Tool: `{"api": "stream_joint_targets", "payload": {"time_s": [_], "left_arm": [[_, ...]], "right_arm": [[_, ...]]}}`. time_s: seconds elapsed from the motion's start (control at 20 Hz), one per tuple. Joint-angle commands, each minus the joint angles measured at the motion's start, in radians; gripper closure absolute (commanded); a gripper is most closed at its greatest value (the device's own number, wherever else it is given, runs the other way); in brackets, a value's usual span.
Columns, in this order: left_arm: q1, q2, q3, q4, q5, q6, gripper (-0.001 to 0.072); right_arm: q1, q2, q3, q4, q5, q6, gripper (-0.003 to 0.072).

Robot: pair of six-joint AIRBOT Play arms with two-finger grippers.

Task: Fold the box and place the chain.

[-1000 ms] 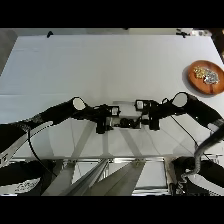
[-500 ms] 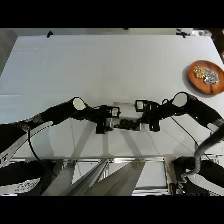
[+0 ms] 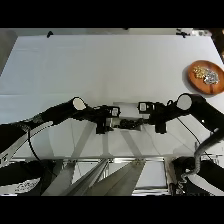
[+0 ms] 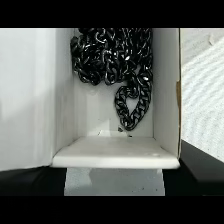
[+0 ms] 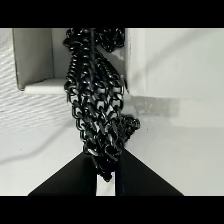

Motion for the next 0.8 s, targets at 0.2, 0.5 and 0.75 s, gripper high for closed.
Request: {"api": "stream_joint_targets", "payload": {"time_s": [0.2,0.5,0.75], "left_arm": [[0.0,0.001,0.001,0.001,0.003,0.0,0.0362],[0.0,0.001,0.001,0.001,0.003,0.0,0.0362],[0.0,0.001,0.001,0.001,0.003,0.0,0.0362]], "right_arm": [[0.0,0.262,0.0,0.135,0.072,0.034,0.0667],[0.044,0.312,0.0,0.45,0.034,0.087,0.0667],[0.212,0.248,0.0,0.321,-0.09,0.278,0.0667]]}}
